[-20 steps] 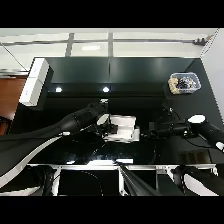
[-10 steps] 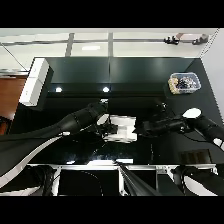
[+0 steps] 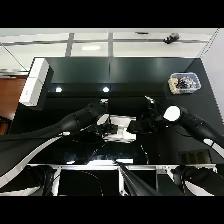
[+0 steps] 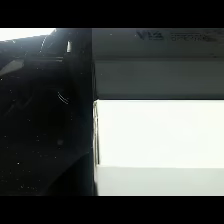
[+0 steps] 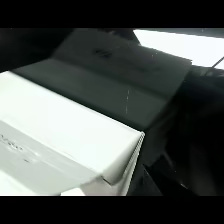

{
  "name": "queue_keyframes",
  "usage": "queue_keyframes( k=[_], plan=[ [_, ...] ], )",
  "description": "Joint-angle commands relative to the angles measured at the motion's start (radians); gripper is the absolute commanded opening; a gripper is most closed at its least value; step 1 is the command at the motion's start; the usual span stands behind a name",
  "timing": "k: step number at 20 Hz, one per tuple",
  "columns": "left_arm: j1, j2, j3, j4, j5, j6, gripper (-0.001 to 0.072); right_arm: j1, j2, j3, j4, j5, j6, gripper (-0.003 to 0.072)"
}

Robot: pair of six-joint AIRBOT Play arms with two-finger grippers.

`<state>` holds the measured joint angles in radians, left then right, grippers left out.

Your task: Fold the box and place the chain.

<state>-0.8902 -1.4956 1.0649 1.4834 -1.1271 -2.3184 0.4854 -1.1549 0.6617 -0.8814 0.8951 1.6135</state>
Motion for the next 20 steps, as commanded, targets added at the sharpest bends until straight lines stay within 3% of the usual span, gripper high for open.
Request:
queue_keyframes(
  k=[1,9,10,11,13,20],
  plan=[
    [0.000,0.000,0.000,0.001,0.000,0.000,0.0026,0.089,-0.014,0.060,-0.187,-0.003,0.224,0.0423],
    [0.001,0.000,0.000,0.001,0.000,0.000,0.0026,0.231,-0.111,0.205,-0.494,0.183,0.494,0.0416],
    [0.001,0.000,0.000,0.001,0.000,0.000,0.0026,0.247,-0.121,0.212,-0.506,0.187,0.527,0.0417],
    [0.001,0.000,0.000,0.001,0.000,0.000,0.0026,0.260,-0.126,0.212,-0.506,0.185,0.549,0.0344],
    [0.001,0.000,0.000,0.001,0.000,0.000,0.0026,0.288,-0.138,0.212,-0.509,0.183,0.583,0.0298],
    [0.001,0.000,0.000,0.001,0.000,0.004,0.0026,0.300,-0.190,0.233,-0.508,0.204,0.632,0.0298]
  ],
)
